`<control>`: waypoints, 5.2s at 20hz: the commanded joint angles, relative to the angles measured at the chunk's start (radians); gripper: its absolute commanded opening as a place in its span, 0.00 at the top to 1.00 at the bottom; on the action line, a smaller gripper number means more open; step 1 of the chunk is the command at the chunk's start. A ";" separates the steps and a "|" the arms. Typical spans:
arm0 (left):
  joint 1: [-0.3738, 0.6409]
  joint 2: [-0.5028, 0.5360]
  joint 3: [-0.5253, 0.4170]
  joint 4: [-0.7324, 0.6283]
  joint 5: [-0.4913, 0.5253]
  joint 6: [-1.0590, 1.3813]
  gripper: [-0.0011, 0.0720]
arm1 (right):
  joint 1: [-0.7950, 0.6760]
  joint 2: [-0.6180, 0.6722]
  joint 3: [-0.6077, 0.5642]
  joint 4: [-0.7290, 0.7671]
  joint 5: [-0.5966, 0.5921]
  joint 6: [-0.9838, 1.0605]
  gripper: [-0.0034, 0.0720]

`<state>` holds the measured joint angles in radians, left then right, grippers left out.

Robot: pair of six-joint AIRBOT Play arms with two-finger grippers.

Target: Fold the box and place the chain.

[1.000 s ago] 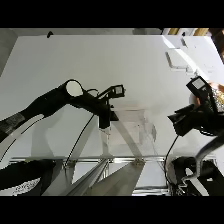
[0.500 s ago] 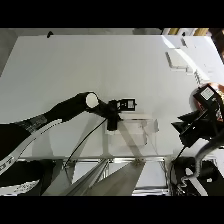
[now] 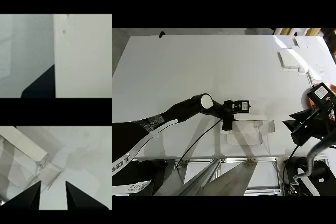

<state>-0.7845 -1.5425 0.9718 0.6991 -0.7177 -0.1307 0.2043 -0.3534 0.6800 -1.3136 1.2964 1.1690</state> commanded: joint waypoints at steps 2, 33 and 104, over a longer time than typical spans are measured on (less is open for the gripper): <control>0.008 0.006 0.000 -0.039 0.042 0.032 0.99 | 0.000 0.000 -0.001 -0.015 -0.002 -0.001 0.51; 0.066 0.039 -0.137 -0.122 0.048 0.175 0.98 | 0.000 0.000 -0.002 -0.069 -0.023 -0.001 0.51; 0.066 0.023 -0.099 -0.100 0.018 0.262 0.97 | 0.463 -0.303 -0.386 0.027 -0.483 -0.755 0.03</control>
<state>-0.7181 -1.5188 0.8726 0.5991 -0.6998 0.1307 0.5907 -0.6582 0.3416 -1.2385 0.9245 0.4282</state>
